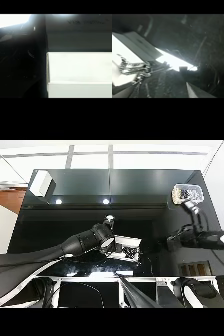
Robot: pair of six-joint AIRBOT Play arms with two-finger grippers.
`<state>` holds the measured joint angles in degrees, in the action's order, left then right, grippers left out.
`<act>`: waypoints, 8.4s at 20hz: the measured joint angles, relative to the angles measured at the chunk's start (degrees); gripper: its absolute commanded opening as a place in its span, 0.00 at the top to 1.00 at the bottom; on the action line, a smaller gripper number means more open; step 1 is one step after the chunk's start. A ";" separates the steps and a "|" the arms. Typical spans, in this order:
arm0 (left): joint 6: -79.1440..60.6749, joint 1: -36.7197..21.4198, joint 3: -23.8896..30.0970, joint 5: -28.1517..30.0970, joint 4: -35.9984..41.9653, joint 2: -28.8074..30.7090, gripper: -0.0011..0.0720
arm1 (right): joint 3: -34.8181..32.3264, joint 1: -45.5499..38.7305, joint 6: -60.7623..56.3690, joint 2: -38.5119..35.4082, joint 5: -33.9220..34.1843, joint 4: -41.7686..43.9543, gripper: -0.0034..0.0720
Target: Fold the box and place the chain.
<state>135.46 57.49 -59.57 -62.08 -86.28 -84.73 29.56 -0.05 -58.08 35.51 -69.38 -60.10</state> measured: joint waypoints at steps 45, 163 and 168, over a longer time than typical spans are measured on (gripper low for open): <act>0.11 0.00 0.00 -0.15 0.00 0.00 0.94 | -15.08 23.34 48.94 15.32 30.34 13.49 0.51; -148.69 -32.68 26.82 6.67 55.95 16.24 0.02 | 9.62 9.35 1.27 8.81 1.60 -7.58 0.00; -152.10 -32.46 26.84 4.68 57.11 13.70 0.02 | 9.62 9.33 1.46 8.81 3.50 -7.85 0.00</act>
<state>-16.64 25.04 -32.73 -57.41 -29.17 -71.02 39.18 9.28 -56.62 44.31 -65.89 -67.94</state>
